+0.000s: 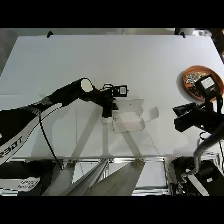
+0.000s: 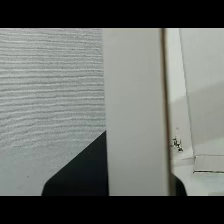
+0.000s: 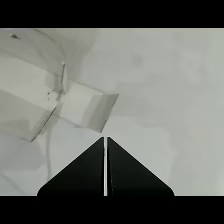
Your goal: Fold the box and place the chain.
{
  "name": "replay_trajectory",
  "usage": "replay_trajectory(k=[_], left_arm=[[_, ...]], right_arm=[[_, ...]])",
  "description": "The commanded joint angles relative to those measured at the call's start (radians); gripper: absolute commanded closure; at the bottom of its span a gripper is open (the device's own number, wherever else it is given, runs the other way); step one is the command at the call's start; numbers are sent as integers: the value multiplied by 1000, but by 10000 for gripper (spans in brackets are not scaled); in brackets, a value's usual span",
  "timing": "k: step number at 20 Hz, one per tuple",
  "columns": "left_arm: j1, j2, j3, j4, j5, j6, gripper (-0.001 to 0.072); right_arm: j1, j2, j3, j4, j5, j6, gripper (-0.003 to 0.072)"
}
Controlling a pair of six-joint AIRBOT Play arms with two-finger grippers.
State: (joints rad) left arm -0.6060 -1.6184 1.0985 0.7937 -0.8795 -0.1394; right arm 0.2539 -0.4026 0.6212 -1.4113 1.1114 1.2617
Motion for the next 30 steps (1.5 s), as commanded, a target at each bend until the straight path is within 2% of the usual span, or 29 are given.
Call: replay_trajectory(k=[1, 4, 5, 8, 9, 16, 22, 26, 30], left_arm=[[0, 1, 1, 0, 0, 0, 697], [0, 1, 1, 0, 0, 0, 697], [0, 1, 1, 0, 0, 0, 697], [0, 1, 1, 0, 0, 0, 697], [0, 1, 1, 0, 0, 0, 697], [0, 1, 1, 0, 0, 0, 697], [0, 1, 1, 0, 0, 0, 697], [0, 1, 1, 0, 0, 0, 697], [0, 1, 1, 0, 0, 0, 697]], right_arm=[[0, -1, -4, 153, 113, -294, 679], [0, -19, -101, 187, -4, -318, 679], [1, -40, -148, 200, -46, -385, 671], [7, -141, -236, 242, -34, -780, 52], [26, -177, -245, 241, -60, -812, -12], [245, -397, -247, 179, -327, -852, -18], [256, -502, -248, 171, -481, -840, -18], [255, -509, -248, 175, -610, -841, -17], [255, -507, -247, 181, -636, -845, -17]])
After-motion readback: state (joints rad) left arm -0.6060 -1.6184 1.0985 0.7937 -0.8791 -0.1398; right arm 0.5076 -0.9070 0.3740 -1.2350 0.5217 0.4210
